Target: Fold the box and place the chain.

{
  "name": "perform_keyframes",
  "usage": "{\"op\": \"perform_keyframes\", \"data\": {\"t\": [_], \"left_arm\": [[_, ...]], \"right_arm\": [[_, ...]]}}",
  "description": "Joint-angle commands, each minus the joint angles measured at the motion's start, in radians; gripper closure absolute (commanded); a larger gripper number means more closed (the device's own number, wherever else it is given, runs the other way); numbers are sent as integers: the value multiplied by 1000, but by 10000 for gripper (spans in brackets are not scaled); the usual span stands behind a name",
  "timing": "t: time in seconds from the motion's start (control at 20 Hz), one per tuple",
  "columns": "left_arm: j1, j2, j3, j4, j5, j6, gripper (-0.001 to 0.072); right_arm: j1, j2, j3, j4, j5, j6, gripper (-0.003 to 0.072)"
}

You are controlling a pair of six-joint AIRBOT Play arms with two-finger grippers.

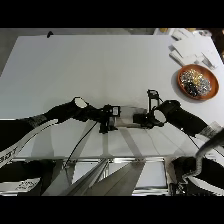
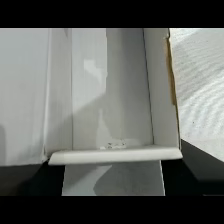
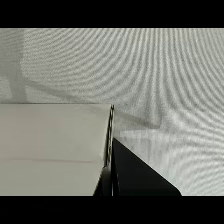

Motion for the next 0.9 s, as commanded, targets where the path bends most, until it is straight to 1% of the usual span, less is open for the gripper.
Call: {"op": "perform_keyframes", "data": {"t": [0.0, 0.1, 0.15, 0.2, 0.3, 0.35, 0.4, 0.5, 0.6, 0.85], "left_arm": [[0, 0, 0, 0, -2, -1, 620], [0, 0, 0, 0, -2, 0, 620], [0, 0, 0, 0, -2, -1, 620], [0, 0, 0, 0, -2, -1, 620], [0, 0, 0, 0, -2, -1, 620], [0, 0, 0, 0, -2, -1, 620], [0, 0, 0, 0, -2, 0, 620], [0, 0, 0, 0, -2, -1, 620], [0, 0, 0, 0, -2, 0, 620], [0, 0, 0, 0, -2, -1, 620]], "right_arm": [[1, -1, 1, 5, -16, 2, 670], [1, 0, 1, 4, -14, 1, 670], [1, 1, 1, 5, -13, -2, 652], [1, 3, 1, 5, -13, -2, 557], [1, 16, 1, 4, -13, -2, 544], [1, 24, 1, 0, -13, 0, 495], [1, 31, 2, -4, -14, 2, 482], [1, 40, 2, -18, -12, 2, 481], [1, 44, 2, -28, -2, 2, 436], [1, 44, 2, -117, 47, 51, 436]]}}
